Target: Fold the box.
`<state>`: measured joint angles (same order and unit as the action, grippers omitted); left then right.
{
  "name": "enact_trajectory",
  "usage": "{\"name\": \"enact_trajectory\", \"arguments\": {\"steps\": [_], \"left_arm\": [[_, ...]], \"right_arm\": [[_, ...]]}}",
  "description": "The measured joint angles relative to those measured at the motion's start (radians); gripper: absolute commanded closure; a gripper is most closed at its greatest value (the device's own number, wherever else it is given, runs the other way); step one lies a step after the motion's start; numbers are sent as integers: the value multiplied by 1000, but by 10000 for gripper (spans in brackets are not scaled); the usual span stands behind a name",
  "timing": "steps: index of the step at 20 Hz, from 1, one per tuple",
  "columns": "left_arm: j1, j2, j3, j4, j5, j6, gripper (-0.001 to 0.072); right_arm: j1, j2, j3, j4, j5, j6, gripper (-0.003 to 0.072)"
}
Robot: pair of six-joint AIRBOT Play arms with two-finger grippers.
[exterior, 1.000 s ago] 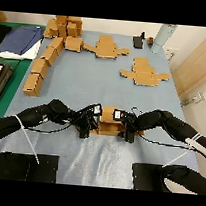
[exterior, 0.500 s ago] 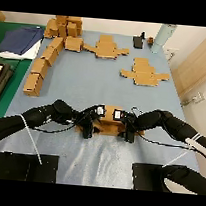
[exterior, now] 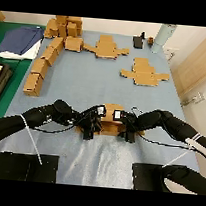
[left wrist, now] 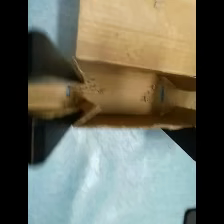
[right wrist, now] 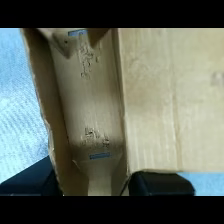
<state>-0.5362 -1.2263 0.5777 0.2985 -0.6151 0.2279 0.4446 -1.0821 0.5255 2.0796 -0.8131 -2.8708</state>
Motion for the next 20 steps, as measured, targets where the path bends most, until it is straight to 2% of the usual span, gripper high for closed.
{"name": "enact_trajectory", "arguments": {"steps": [3,5,8,10,12,14,16,20], "left_arm": [[19,54,0,124,3,-195,695],[65,122,0,277,-10,-443,696],[192,233,-6,536,-51,-905,695],[296,270,-15,637,-98,-1148,695],[371,271,-26,669,-177,-1289,696],[398,250,-43,655,-229,-1350,696],[382,221,-58,615,-245,-1370,696],[279,156,-71,525,-192,-1380,696]], "right_arm": [[0,0,0,1,0,0,264],[0,0,0,1,0,0,264],[0,0,0,2,0,0,264],[0,0,0,2,0,0,264],[0,0,0,2,0,0,264],[0,0,0,2,0,0,263],[0,0,0,2,0,0,263],[0,0,0,2,0,0,264]]}}
